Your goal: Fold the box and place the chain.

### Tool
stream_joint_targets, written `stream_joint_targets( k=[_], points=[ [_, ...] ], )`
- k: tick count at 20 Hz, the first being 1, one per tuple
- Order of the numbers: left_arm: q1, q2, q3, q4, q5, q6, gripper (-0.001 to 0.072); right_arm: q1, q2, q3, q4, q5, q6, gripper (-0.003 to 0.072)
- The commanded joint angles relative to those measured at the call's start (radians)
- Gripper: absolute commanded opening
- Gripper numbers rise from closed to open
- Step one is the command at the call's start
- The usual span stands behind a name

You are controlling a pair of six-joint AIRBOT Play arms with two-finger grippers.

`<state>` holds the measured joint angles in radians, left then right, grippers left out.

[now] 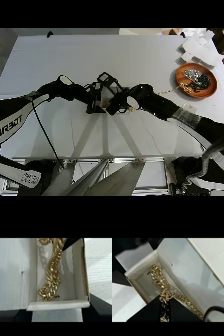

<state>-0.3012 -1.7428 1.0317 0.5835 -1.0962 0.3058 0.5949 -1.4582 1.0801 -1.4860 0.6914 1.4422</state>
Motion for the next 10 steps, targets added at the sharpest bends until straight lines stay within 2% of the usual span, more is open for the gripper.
stream_joint_targets(
  k=[1,2,3,6,10],
  points=[
    [0.0,0.001,0.001,0.0,0.0,0.0,0.0211,-0.003,-0.014,0.0,-0.003,0.008,0.0,0.0139],
    [0.0,0.001,0.0,0.0,0.0,0.0,0.0211,-0.011,-0.012,0.0,0.01,0.009,0.0,0.0234],
    [0.0,0.001,0.0,0.0,0.0,0.0,0.0211,-0.023,-0.007,0.0,0.035,0.013,0.0,0.0281],
    [0.0,0.001,0.0,0.0,0.0,0.0,0.0211,-0.059,0.035,0.0,0.097,0.069,-0.016,0.0281],
    [0.0,0.001,0.0,0.0,0.0,0.0,0.0211,-0.122,0.155,0.0,0.105,0.198,-0.206,0.0282]
  ],
)
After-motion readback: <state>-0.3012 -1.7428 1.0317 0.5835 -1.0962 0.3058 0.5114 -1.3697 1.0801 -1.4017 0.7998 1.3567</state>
